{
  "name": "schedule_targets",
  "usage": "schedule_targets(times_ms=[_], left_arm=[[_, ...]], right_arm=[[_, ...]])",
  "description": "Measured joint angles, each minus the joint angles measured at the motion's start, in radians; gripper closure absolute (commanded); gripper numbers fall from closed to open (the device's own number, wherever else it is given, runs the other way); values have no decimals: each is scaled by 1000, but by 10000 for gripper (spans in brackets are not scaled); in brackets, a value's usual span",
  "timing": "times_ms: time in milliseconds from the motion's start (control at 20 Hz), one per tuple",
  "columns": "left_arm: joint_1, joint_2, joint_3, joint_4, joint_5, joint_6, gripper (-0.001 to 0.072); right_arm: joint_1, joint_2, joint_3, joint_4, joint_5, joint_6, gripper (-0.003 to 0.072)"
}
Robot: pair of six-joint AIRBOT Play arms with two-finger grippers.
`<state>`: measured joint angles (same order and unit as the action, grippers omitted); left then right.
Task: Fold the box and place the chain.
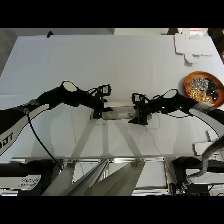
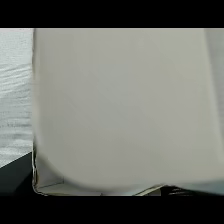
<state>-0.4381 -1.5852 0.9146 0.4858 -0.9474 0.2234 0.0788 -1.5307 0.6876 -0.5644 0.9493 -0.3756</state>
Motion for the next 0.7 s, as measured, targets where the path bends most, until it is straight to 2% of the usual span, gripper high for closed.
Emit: schedule_targets(times_ms=[50, 100, 700], left_arm=[[0, 0, 0, 0, 1, 0, 701], [0, 0, 0, 0, 3, 0, 701], [0, 0, 0, 0, 1, 0, 701]], right_arm=[[0, 0, 0, 1, -7, 0, 212], [0, 0, 0, 3, -9, 1, 228], [0, -1, 0, 1, -2, 0, 228]])
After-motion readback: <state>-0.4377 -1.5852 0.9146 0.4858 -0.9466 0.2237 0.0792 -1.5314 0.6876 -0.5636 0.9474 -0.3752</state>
